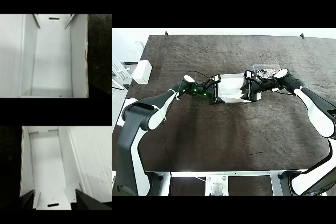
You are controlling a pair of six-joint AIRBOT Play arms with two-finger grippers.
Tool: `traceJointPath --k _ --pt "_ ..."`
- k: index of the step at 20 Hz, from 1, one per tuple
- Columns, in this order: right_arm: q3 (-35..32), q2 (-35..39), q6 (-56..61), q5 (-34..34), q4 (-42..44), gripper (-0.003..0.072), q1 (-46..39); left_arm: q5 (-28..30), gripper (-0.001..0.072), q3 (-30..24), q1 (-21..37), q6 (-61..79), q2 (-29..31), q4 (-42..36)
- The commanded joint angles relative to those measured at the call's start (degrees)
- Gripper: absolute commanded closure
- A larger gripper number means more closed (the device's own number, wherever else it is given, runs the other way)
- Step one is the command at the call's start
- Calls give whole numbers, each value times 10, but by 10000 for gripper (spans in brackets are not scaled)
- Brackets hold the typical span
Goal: Fold the box and place the chain.
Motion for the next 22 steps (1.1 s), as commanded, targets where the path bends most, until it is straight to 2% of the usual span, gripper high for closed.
traceJointPath --k 1,2,4,8,12,15,19,22 --pt "0 1 3 4 -22 214 -4 1 361 0 0 0 0 0" --pt "0 3 17 14 -40 385 -6 1 361 0 0 0 0 0" --pt "0 9 53 38 -79 518 -11 1 361 0 0 0 0 0" --pt "0 36 106 64 -105 652 -28 1 361 0 0 0 0 0" --pt "0 87 170 64 -105 675 -56 1 361 0 0 0 0 0" --pt "0 116 270 61 -103 676 -95 1 361 0 0 0 0 0" --pt "-2 103 436 51 -103 676 -172 1 361 0 0 0 0 0" --pt "-2 63 500 51 -103 677 -190 1 361 0 0 0 0 0"
